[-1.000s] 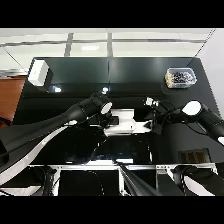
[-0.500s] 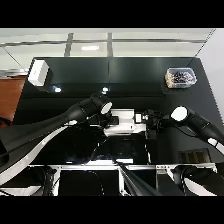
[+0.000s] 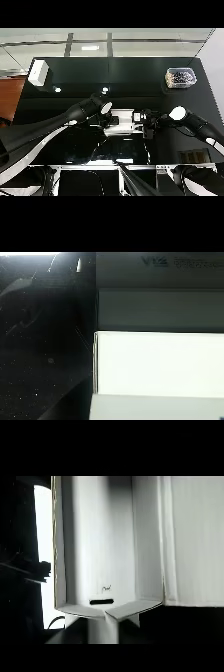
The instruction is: Fold the box and place the chain.
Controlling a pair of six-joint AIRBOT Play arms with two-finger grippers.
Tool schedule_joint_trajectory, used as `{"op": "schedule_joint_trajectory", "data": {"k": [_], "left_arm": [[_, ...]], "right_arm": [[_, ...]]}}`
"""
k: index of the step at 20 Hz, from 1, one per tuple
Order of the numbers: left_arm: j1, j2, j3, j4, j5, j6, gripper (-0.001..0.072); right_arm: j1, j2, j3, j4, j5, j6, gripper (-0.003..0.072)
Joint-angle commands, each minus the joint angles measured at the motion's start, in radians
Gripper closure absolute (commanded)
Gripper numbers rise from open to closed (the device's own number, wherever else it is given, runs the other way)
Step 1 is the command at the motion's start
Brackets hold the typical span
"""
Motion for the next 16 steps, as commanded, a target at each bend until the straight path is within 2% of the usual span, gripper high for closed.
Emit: {"op": "schedule_joint_trajectory", "data": {"k": [1,7,8,9,10,11,12,13,14,15,16], "left_arm": [[0.001,0.0,0.0,0.0,0.0,0.0,0.0683],[0.001,0.0,0.0,0.0,0.0,0.0,0.0683],[0.001,0.0,0.0,0.0,0.0,-0.001,0.0683],[0.001,0.0,0.0,0.0,0.0,0.0,0.0683],[0.001,0.0,0.0,0.0,0.0,0.0,0.0683],[0.001,0.0,0.0,0.0,0.0,0.0,0.0683],[0.001,0.0,0.0,0.0,0.0,0.0,0.0683],[0.001,0.0,0.0,0.0,0.0,0.0,0.0683],[0.001,0.0,0.0,0.0,0.0,0.0,0.0683],[0.001,0.0,0.0,0.0,0.0,0.0,0.0683],[0.001,0.0,0.0,0.0,0.0,-0.001,0.0683]], "right_arm": [[0.001,-0.007,0.0,0.108,-0.001,-0.003,0.0556],[0.068,-0.064,-0.001,0.18,-0.061,0.004,0.0557],[0.071,-0.066,-0.001,0.179,-0.093,0.035,0.0509],[0.069,-0.066,-0.001,0.177,-0.12,0.09,0.0333],[0.064,-0.066,-0.001,0.17,-0.114,0.114,0.0332],[0.058,-0.066,-0.001,0.146,-0.081,0.117,0.0586],[0.054,-0.066,-0.001,0.124,-0.058,0.122,0.0589],[0.053,-0.066,-0.001,0.121,-0.057,0.146,0.0336],[0.052,-0.062,-0.001,0.112,-0.055,0.177,0.0472],[0.047,-0.054,0.0,0.099,-0.039,0.209,0.0669],[0.036,-0.04,0.001,0.099,-0.022,0.251,0.0674]]}}
